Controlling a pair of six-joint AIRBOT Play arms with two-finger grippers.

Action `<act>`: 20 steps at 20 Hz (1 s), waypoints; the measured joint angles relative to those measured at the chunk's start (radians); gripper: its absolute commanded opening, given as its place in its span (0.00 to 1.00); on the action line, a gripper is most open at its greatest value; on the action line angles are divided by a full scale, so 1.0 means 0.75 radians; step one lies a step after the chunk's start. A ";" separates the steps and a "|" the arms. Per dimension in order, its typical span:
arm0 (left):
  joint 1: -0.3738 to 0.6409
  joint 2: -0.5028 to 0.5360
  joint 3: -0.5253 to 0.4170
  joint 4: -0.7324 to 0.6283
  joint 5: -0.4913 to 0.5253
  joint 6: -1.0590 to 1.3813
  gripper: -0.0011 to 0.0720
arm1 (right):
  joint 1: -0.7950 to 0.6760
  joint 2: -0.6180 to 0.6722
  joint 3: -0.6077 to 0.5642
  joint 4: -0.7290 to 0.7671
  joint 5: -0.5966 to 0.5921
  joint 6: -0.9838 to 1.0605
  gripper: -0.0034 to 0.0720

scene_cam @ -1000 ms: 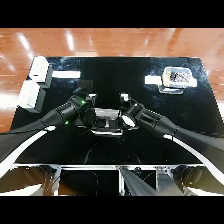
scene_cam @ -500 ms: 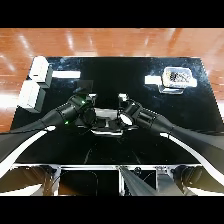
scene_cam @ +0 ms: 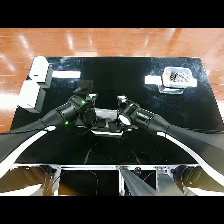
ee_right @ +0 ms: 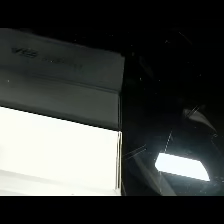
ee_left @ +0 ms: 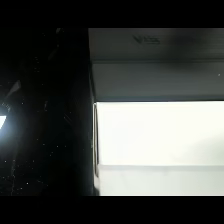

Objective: Fold the box and place the chain.

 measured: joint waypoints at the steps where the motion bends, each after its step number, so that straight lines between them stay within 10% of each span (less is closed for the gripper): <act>1: 0.000 0.000 0.001 0.000 0.000 0.000 0.05 | 0.000 -0.001 0.000 -0.001 -0.001 -0.004 0.23; 2: 0.000 0.000 0.001 -0.001 0.000 0.000 0.05 | 0.001 -0.001 0.000 0.001 -0.003 -0.006 0.11; 8: 0.000 0.000 0.001 -0.005 0.000 -0.006 0.05 | -0.002 -0.003 0.024 0.000 -0.009 -0.045 0.12; 9: 0.000 0.000 0.000 -0.005 0.001 -0.005 0.05 | -0.003 -0.003 0.032 0.000 -0.007 -0.051 0.51; 10: 0.000 0.000 0.000 0.001 0.001 0.007 0.05 | -0.004 -0.003 0.040 0.007 -0.013 -0.063 0.66; 20: 0.000 0.000 0.000 0.001 0.001 -0.001 0.05 | -0.014 -0.004 0.066 0.015 -0.005 -0.060 0.46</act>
